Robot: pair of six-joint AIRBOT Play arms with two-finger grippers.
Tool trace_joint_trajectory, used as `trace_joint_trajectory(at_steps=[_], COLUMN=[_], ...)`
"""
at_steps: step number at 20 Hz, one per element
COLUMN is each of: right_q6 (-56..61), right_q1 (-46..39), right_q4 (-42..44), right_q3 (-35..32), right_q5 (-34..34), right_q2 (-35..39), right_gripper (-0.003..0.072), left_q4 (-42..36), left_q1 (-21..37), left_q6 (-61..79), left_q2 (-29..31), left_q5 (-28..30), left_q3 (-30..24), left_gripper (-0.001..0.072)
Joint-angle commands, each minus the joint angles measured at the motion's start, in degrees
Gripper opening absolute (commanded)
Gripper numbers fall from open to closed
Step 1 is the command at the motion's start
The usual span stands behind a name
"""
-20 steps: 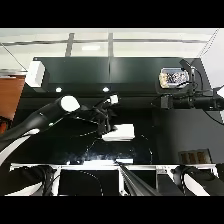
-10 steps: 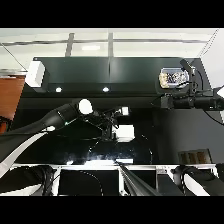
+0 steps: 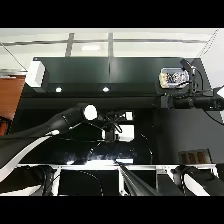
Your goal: Fold the box and place the chain.
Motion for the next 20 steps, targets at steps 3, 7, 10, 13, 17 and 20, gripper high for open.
trace_joint_trajectory(at_steps=[3, 7, 10, 13, 17, 20], right_q6=[0.4, 0.4, 0.4, 0.4, 0.4, 0.4], right_q1=[0.0, 0.0, 0.0, 0.0, 0.0, 0.0], right_q4=[0.0, 0.0, 0.0, 0.0, 0.0, 0.0], right_q3=[0.0, 0.0, 0.0, 0.0, 0.0, 0.0], right_q5=[-0.4, -0.3, -0.1, -0.2, -0.7, -0.7], right_q2=[0.0, 0.1, 0.1, 0.0, 0.0, 0.0], right_gripper=[0.0011, 0.0011, 0.0012, 0.0011, 0.0012, 0.0012], left_q4=[2.1, 11.9, 20.2, 25.7, 26.6, 22.5], left_q1=[-2.3, 4.1, 16.2, 34.6, 63.8, 79.3], left_q6=[-2.2, -16.3, -25.7, -36.3, -47.4, -49.8], left_q2=[-2.6, 3.3, 9.4, 13.7, 13.9, 13.5], left_q5=[1.7, -7.5, -17.7, -24.1, -21.2, -10.3], left_q3=[-0.3, 0.0, -0.9, -3.8, -7.9, -6.7], left_gripper=[0.0526, 0.0283, 0.0285, 0.0285, 0.0284, 0.0285])
